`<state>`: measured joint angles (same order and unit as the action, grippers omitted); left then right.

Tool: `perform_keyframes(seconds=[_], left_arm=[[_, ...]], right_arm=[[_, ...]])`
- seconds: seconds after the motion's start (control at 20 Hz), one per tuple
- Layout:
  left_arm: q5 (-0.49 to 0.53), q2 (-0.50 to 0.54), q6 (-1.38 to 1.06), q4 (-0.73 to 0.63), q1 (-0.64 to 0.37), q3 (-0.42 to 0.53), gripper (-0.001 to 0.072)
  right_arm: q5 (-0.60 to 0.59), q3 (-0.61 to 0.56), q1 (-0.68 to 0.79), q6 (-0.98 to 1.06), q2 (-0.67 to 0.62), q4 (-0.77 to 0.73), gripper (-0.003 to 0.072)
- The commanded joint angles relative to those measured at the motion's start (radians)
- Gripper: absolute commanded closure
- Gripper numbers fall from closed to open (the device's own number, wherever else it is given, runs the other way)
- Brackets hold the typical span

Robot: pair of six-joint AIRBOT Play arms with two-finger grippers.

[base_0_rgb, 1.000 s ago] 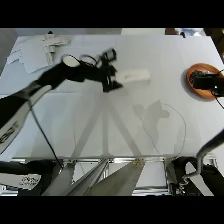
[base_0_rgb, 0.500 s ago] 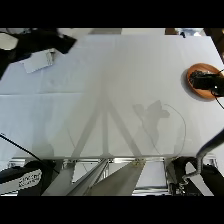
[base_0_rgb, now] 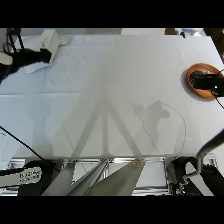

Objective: Fold the box and place the chain.

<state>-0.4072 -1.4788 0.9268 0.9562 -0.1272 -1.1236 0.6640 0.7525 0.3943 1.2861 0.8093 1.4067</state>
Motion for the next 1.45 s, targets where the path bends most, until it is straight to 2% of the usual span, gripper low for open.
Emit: perform_keyframes(seconds=[0.0,0.15,0.2,0.3,0.35,0.45,0.5,0.65,0.75,1.05,1.4], left_arm=[[0.055,-0.081,0.032,0.013,-0.008,0.109,0.0700],[0.003,-0.167,0.011,0.011,-0.008,0.115,0.0679],[0.006,-0.176,-0.005,0.008,-0.008,0.115,0.0596],[0.025,-0.173,-0.034,0.000,-0.008,0.115,0.0160],[0.026,-0.168,-0.033,0.000,-0.008,0.114,0.0110],[0.015,-0.150,-0.033,0.000,-0.008,0.115,0.0100],[0.003,-0.140,-0.033,-0.001,-0.008,0.114,0.0053],[-0.051,-0.094,-0.034,0.002,-0.008,0.114,0.0051],[-0.079,-0.037,-0.035,0.002,-0.008,0.115,0.0016],[-0.137,0.245,-0.048,-0.015,-0.008,0.114,0.0016],[-0.170,0.544,-0.048,-0.150,-0.008,0.114,0.0017]], right_arm=[[-0.001,0.001,0.001,0.000,-0.001,0.000,0.0675],[-0.001,0.001,0.001,0.000,-0.001,0.000,0.0675],[-0.001,0.001,0.001,0.000,-0.001,0.000,0.0675],[-0.001,0.001,0.001,0.000,-0.001,0.000,0.0675],[-0.001,0.001,0.001,0.000,-0.001,0.000,0.0675],[-0.001,0.001,0.001,0.000,-0.001,0.000,0.0675],[-0.001,0.001,0.001,0.000,-0.001,0.000,0.0675],[-0.001,0.001,0.001,0.000,-0.001,0.000,0.0675],[-0.001,0.001,0.001,0.000,-0.001,0.000,0.0675],[-0.001,0.001,0.001,0.000,-0.001,0.000,0.0675],[-0.001,0.001,0.001,0.000,-0.001,0.000,0.0675]])
